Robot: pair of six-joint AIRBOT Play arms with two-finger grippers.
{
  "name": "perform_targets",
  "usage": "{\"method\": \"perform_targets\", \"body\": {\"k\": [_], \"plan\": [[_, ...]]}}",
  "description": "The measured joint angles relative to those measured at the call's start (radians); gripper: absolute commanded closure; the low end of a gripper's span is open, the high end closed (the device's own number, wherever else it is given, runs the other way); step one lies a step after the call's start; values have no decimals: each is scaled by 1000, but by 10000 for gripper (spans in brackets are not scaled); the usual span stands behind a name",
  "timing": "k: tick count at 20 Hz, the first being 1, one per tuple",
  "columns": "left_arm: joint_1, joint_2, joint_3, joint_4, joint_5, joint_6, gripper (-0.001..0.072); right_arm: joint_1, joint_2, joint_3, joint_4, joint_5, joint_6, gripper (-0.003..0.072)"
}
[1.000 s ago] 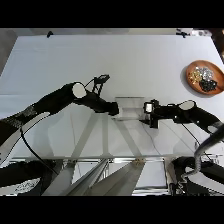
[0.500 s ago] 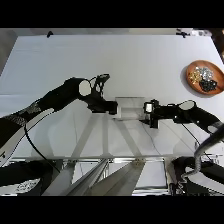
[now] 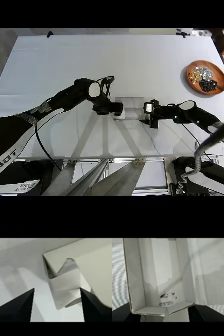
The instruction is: Fold the box and place the chain.
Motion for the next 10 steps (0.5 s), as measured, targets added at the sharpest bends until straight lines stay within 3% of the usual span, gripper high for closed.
{"method": "perform_targets", "body": {"k": [10], "plan": [[-24,-27,77,40,-76,-50,84,0,0,0,0,0,0,120]]}}
